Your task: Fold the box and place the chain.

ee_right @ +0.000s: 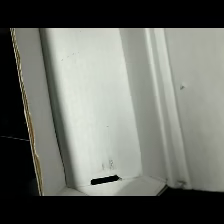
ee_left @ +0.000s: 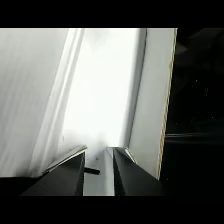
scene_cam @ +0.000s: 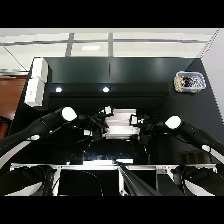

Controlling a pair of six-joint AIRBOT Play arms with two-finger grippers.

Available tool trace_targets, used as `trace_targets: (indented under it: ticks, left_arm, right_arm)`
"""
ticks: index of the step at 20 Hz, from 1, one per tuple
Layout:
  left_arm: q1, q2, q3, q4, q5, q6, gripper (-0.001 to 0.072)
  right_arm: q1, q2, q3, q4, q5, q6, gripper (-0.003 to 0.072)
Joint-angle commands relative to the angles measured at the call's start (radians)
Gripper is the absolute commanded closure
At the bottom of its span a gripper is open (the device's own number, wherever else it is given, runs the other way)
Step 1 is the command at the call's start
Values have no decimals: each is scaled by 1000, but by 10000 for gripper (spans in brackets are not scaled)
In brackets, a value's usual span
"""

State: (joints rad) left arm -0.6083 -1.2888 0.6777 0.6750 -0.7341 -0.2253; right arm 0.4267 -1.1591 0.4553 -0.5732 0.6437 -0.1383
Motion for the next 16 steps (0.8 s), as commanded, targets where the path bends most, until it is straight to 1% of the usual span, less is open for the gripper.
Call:
trace_targets:
  ticks: [1, 4, 5, 6, 7, 9, 10, 11, 13, 16]
  left_arm:
    - [-1, -38, 0, -44, 2, -7, 489]
    - [-1, -32, 0, -43, 10, -6, 485]
    - [-1, -32, 0, -43, 10, -6, 422]
    - [0, -32, 0, -39, 10, -7, 275]
    - [-1, -32, 0, -31, 6, -7, 251]
    - [-1, -31, 0, -27, -7, -9, 496]
    - [-1, -31, 0, -27, -7, -10, 395]
    - [1, -30, 0, -21, -8, -10, 362]
    - [16, -7, 2, 47, -32, -18, 685]
    - [78, 76, 2, 172, -105, -183, 685]
  right_arm:
    - [0, 0, 0, 0, 0, 0, 264]
    - [0, 0, 0, 0, 0, 0, 264]
    - [0, 0, 0, 0, 0, 0, 264]
    - [0, 0, 0, 0, 0, 0, 264]
    - [0, 0, 0, 0, 0, 0, 264]
    - [0, 0, 0, 0, 0, 0, 264]
    - [0, 0, 0, 0, 0, 0, 264]
    - [0, 0, 0, 0, 0, 0, 264]
    - [0, 0, 0, 0, 0, 0, 264]
    - [0, 0, 0, 0, 0, 0, 264]
